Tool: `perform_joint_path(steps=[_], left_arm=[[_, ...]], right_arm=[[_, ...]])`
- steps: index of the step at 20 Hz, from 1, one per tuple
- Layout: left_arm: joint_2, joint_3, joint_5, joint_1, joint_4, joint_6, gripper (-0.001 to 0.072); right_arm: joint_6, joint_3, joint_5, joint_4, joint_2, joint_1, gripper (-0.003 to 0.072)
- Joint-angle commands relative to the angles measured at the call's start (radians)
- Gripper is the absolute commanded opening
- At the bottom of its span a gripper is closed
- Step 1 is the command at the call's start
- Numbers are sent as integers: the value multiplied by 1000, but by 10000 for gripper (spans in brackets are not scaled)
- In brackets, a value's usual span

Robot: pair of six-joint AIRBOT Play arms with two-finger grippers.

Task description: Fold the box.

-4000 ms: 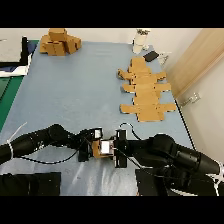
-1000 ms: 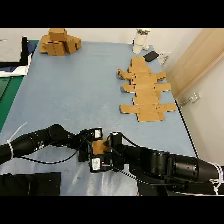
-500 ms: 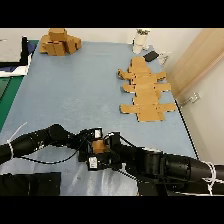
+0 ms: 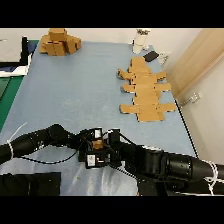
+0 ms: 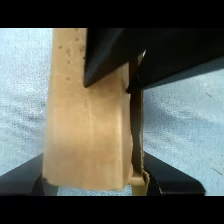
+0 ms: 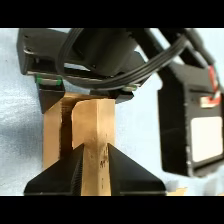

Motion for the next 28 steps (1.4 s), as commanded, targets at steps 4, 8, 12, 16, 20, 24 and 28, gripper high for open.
perform_joint_path(steps=[4,8,12,16,20,24,28], left_arm=[[0,1,0,0,0,0,362],[0,1,0,0,0,0,362],[0,1,0,0,0,0,362],[0,1,0,0,0,0,362],[0,1,0,0,0,0,362],[0,1,0,0,0,0,362],[0,1,0,0,0,0,362]], right_arm=[[1,3,-10,8,-13,0,192],[1,3,-5,43,-29,0,138],[-8,3,-5,98,-28,0,140],[-15,2,-9,132,-29,23,142],[31,2,-25,132,-3,23,418],[429,40,-251,137,191,23,416],[981,-109,-275,348,389,23,3]])
